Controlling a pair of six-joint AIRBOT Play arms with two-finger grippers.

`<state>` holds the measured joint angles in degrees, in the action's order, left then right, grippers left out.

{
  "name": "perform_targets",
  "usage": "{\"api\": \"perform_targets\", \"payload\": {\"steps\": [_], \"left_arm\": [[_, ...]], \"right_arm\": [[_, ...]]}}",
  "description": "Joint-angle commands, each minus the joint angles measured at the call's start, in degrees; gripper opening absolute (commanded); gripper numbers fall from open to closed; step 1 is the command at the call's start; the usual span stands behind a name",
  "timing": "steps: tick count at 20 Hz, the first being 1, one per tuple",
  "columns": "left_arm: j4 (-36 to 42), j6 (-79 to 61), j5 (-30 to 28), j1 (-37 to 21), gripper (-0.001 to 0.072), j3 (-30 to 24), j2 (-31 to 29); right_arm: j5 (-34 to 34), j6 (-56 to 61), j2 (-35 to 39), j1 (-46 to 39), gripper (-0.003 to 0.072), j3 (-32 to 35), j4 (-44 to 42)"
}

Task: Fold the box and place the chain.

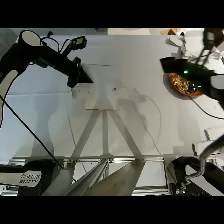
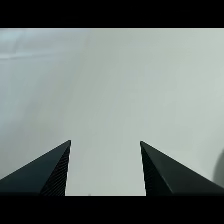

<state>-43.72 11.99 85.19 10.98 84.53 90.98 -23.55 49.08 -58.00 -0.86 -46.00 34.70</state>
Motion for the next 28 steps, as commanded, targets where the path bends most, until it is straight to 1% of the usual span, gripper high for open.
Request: {"api": "perform_targets", "payload": {"steps": [1,2,4,6,8,9,11,12,13,15,19,22,25,27,28], "left_arm": [[0.5,-0.1,-4.3,3.8,-0.0004,-2.5,-0.7],[0.5,0.1,-7.6,5.7,-0.0004,-4.0,-0.7],[0.5,3.7,-11.4,9.1,-0.0005,-6.5,-0.8],[0.2,7.3,-12.6,11.9,-0.0005,-9.0,-0.8],[0.3,9.0,-12.1,12.7,-0.0005,-10.8,-0.9],[0.5,8.8,-13.0,12.5,-0.0005,-12.1,-1.3],[1.5,8.6,-17.0,10.6,-0.0004,-14.3,-1.8],[3.5,8.1,-19.2,9.4,-0.0003,-14.9,-1.6],[5.4,6.8,-19.8,8.3,-0.0003,-15.0,-1.2],[8.3,2.3,-20.3,6.9,0.0005,-15.0,-0.7],[5.5,-3.9,-20.6,7.0,0.0009,-15.0,-0.5],[5.6,-11.6,-20.8,7.0,0.0009,-15.0,0.1],[5.6,-16.3,-20.9,7.0,0.0008,-15.0,1.5],[5.9,-18.5,-21.9,7.0,0.0008,-15.0,2.9],[6.1,-18.6,-23.2,7.0,0.0008,-15.0,3.7]], "right_arm": [[-8.6,0.4,2.6,-7.2,0.0498,-0.1,3.4],[-10.9,0.7,2.6,-8.3,0.0497,-0.1,4.9],[-14.3,0.7,2.6,-9.8,0.0496,-0.1,6.9],[-15.3,0.7,2.6,-10.5,0.0493,-0.1,7.9],[-15.3,0.7,2.6,-10.6,0.0476,-0.1,8.0],[-15.3,0.8,2.6,-10.6,0.0476,-0.1,8.0],[-15.3,1.8,2.6,-10.6,0.0476,-0.1,8.2],[-15.3,1.9,2.6,-10.6,0.0476,-0.1,8.2],[-15.3,1.9,2.6,-10.6,0.0476,-0.1,8.2],[-15.3,1.9,2.6,-10.6,0.0476,-0.1,8.2],[-15.3,2.0,2.6,-10.6,0.0476,-0.1,8.2],[-15.3,2.1,2.6,-10.6,0.0476,-0.1,8.2],[-15.3,2.1,2.6,-10.6,0.0476,-0.1,8.2],[-15.3,2.1,2.6,-10.6,0.0476,-0.1,8.2],[-15.3,2.1,2.6,-10.6,0.0476,-0.1,8.2]]}}
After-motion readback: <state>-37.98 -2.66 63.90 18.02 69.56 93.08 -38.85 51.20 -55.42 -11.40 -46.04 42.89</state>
